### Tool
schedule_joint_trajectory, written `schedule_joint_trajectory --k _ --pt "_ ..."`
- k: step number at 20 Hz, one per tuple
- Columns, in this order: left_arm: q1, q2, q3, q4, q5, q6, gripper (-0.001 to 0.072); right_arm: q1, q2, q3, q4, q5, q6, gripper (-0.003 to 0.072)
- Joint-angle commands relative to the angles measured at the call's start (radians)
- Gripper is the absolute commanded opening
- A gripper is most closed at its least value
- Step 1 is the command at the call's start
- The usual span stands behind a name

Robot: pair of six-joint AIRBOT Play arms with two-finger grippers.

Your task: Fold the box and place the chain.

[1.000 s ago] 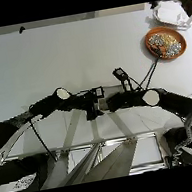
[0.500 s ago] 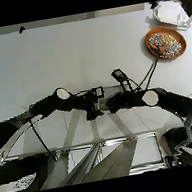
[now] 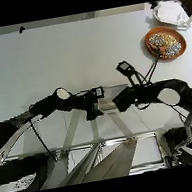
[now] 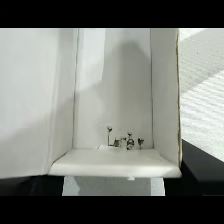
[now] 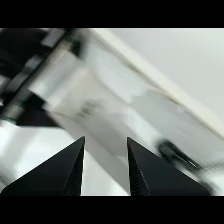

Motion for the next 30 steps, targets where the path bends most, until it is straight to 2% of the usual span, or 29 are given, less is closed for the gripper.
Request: schedule_joint_trajectory --k 1,4,5,7,11,13,18,25,26,29,30 --pt "0.000 0.000 0.000 0.000 0.000 0.000 0.0274 -0.159 0.045 0.021 -0.187 0.240 0.107 0.0295" --pt "0.000 0.000 0.000 0.000 0.000 0.000 0.0274 -0.321 0.045 0.021 -0.234 0.291 0.106 0.0294" --pt "0.000 0.000 0.000 0.000 0.000 0.000 0.0274 -0.361 0.045 0.021 -0.250 0.277 0.103 0.0292" --pt "0.000 0.000 0.000 0.000 0.000 0.000 0.0274 -0.431 0.035 0.021 -0.322 0.238 0.117 0.0207" --pt "0.000 0.000 0.000 0.000 0.000 0.000 0.0274 -0.539 -0.050 0.021 -0.358 0.169 0.153 0.0206" --pt "0.000 0.000 0.000 0.000 0.000 0.000 0.0274 -0.539 -0.118 0.021 -0.352 0.133 0.153 0.0291" --pt "0.000 0.000 0.000 0.000 0.000 0.000 0.0274 -0.529 -0.282 0.021 -0.291 0.058 0.153 0.0296" --pt "0.000 0.000 0.000 0.000 0.000 0.000 0.0274 -0.469 -0.370 0.021 -0.301 0.000 0.153 0.0294" --pt "0.000 0.000 0.000 0.000 0.000 0.000 0.0274 -0.469 -0.370 0.021 -0.301 -0.001 0.153 0.0287" --pt "0.000 0.000 0.000 0.000 0.000 0.000 0.0274 -0.469 -0.370 0.021 -0.303 -0.005 0.152 0.0206" --pt "0.000 0.000 0.000 0.000 0.000 0.000 0.0274 -0.469 -0.370 0.021 -0.303 -0.004 0.151 0.0125"
